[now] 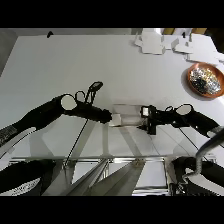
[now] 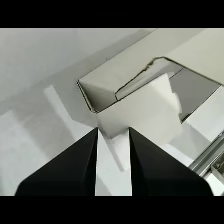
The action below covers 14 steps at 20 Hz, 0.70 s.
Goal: Fold the box and place the chain.
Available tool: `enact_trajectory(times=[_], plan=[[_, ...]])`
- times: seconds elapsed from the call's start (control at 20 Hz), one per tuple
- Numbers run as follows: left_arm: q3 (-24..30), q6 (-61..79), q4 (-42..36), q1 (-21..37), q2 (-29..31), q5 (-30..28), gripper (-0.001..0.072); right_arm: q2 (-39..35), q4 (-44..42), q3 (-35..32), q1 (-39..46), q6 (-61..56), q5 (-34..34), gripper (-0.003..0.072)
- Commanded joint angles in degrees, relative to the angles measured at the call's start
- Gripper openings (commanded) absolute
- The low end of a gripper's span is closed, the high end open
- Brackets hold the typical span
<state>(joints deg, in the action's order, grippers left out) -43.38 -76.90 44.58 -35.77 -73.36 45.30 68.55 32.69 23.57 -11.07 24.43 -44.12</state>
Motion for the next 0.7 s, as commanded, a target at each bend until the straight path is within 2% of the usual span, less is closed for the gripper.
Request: enact_trajectory(times=[0.0,0.05,0.25,0.4,0.55,0.6,0.65], plan=[[-0.11,-0.02,-0.02,-0.04,0.04,0.57,0.0237,0.00,0.00,0.00,0.00,0.00,-0.02,0.0396],[-0.11,-0.07,-0.04,-0.04,0.04,0.57,0.0294,0.00,0.02,0.00,0.00,0.00,-0.02,0.0396],[-0.39,-0.07,0.00,-1.36,-0.15,0.59,0.0297,0.00,0.00,0.00,0.00,0.00,-0.02,0.0396],[-2.78,-2.21,1.20,-2.91,-1.07,0.66,0.0298,0.00,0.00,0.00,0.00,0.00,-0.02,0.0396],[-6.19,-11.13,8.55,-4.55,-2.97,2.56,0.0307,0.00,0.02,0.00,0.00,0.00,-0.02,0.0396],[-7.23,-14.25,10.80,-4.98,-3.50,3.58,0.0346,0.00,0.00,0.00,0.00,0.00,-0.02,0.0396],[-8.00,-16.65,12.41,-5.38,-3.76,4.09,0.0346,0.00,0.02,0.00,0.00,0.00,-0.02,0.0396]])
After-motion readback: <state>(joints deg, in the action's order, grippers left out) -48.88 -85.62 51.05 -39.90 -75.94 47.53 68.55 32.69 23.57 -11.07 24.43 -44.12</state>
